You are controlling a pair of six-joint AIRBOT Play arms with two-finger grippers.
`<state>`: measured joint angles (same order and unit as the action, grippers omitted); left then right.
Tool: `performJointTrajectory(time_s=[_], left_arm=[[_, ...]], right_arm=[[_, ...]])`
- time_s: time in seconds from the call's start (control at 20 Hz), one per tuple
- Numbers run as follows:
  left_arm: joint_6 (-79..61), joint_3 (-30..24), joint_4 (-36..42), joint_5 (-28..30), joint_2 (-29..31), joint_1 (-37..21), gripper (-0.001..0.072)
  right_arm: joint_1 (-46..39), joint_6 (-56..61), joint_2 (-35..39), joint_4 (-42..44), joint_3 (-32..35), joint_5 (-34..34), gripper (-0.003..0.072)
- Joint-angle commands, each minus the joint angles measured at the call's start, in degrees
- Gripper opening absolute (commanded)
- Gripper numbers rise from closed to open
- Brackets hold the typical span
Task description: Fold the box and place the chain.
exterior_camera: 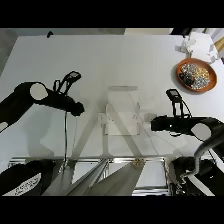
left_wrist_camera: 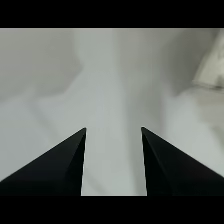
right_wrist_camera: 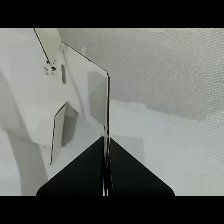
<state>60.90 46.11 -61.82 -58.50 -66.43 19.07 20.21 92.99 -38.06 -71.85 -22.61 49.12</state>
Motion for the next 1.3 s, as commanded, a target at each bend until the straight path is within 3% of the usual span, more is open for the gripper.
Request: performJointTrajectory(time_s=[0.0, 0.2, 0.3, 0.55, 0.95, 1.0, 1.15, 1.2, 1.25], left_arm=[[-24.8, 3.3, 25.4, -2.1, -5.3, -0.1, 0.0396], [-30.1, 12.7, 27.8, -10.0, -17.6, -0.7, 0.0447], [-30.1, 15.0, 28.1, -10.4, -22.7, -1.3, 0.0526], [-38.8, 15.4, 40.8, -10.3, -30.3, -1.7, 0.0526], [-45.2, 15.4, 42.8, -12.9, -34.7, -0.1, 0.0504], [-45.9, 15.4, 42.9, -12.9, -34.7, 0.3, 0.0476], [-47.7, 15.4, 42.6, -12.9, -34.7, 1.6, 0.0255], [-49.5, 15.4, 42.2, -12.9, -34.6, 1.7, 0.0213], [-51.8, 15.4, 41.5, -12.9, -34.5, 1.7, 0.0079]], right_arm=[[0.1, 0.0, 0.1, 1.8, 0.0, 0.3, 0.0015], [0.1, -0.5, 0.1, 2.5, 0.0, 1.1, 0.0015], [0.1, -0.5, 0.1, 2.5, 0.0, 1.2, 0.0015], [0.1, -0.5, 0.1, 2.5, 0.0, 1.2, 0.0015], [0.1, -0.5, 0.1, 2.7, 0.0, 1.5, 0.0015], [0.1, -0.5, 0.1, 2.7, 0.0, 1.5, 0.0015], [0.1, -0.5, 0.1, 2.7, 0.0, 1.5, 0.0015], [0.1, -0.5, 0.1, 2.7, 0.0, 1.7, 0.0015], [0.1, -0.5, 0.1, 2.7, 0.0, 2.2, 0.0015]])
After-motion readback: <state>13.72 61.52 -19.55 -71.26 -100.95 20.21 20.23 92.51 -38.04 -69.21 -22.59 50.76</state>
